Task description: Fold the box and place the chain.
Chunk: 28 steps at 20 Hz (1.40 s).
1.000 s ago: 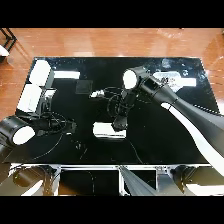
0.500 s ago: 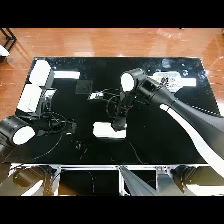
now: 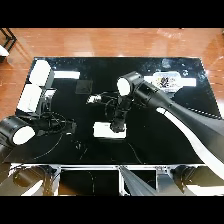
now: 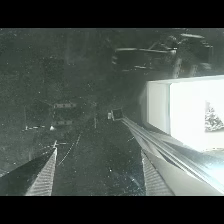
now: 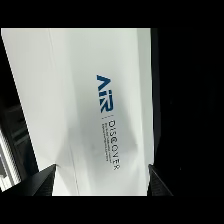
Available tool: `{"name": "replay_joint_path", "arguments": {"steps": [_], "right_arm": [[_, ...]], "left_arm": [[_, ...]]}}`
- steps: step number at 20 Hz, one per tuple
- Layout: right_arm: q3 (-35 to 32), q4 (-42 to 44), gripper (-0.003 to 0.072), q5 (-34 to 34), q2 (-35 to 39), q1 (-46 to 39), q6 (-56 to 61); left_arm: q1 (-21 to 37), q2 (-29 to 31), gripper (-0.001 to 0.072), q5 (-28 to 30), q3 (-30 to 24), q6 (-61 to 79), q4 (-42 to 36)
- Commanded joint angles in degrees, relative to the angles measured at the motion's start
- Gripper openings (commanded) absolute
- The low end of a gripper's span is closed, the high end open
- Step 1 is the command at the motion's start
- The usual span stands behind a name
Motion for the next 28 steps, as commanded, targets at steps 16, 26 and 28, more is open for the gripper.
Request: {"name": "replay_joint_path", "arguments": {"steps": [16, 26, 28], "right_arm": [[-0.11, -1.88, 0.0158, 0.26, -0.09, 1.11, 1.68], [-0.11, -1.2, 0.0158, 0.17, -0.09, 1.11, 1.68], [-0.13, -1.2, 0.0158, -0.04, -0.11, 1.11, 1.68]], "left_arm": [[0.04, 0.07, 0.0633, 0.02, -0.02, 0.0, 0.07], [0.04, 0.07, 0.0633, 0.0, -0.02, 0.0, 0.04], [0.04, 0.07, 0.0633, 0.0, -0.02, 0.02, 0.07]]}}
